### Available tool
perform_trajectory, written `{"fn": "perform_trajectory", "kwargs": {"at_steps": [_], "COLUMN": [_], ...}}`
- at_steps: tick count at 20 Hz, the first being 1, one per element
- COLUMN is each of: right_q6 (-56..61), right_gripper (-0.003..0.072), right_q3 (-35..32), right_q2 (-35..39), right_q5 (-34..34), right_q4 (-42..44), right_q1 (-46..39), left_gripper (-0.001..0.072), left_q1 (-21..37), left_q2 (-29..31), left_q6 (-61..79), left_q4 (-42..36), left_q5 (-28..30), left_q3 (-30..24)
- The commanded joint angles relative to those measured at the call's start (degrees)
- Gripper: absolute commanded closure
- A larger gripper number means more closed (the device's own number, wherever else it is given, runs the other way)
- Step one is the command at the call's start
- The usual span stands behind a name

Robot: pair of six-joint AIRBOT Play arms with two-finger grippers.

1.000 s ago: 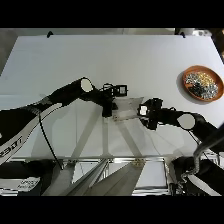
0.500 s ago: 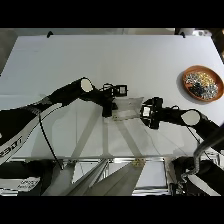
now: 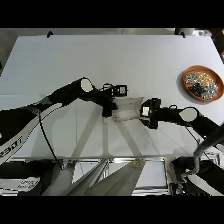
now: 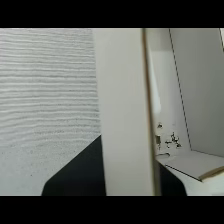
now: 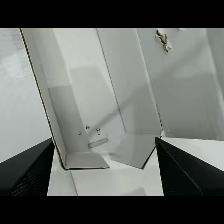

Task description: Fold the box and place the chain.

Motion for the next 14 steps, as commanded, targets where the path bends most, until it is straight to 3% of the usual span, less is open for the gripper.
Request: {"fn": "perform_trajectory", "kwargs": {"at_steps": [1, 14], "right_q6": [-0.5, -4.9], "right_gripper": [-0.0016, -0.0015], "right_q3": [0.6, 2.3], "right_q2": [-0.9, -0.9], "right_q5": [1.3, 3.8], "right_q4": [0.5, 2.3], "right_q1": [-2.3, -2.8], "left_gripper": [0.0697, 0.0697], "left_q1": [0.0, 0.0], "left_q2": [0.0, 0.0], "left_q6": [0.0, 0.0], "left_q4": [0.0, 0.0], "left_q5": [0.0, 0.0], "left_q3": [0.0, 0.0]}}
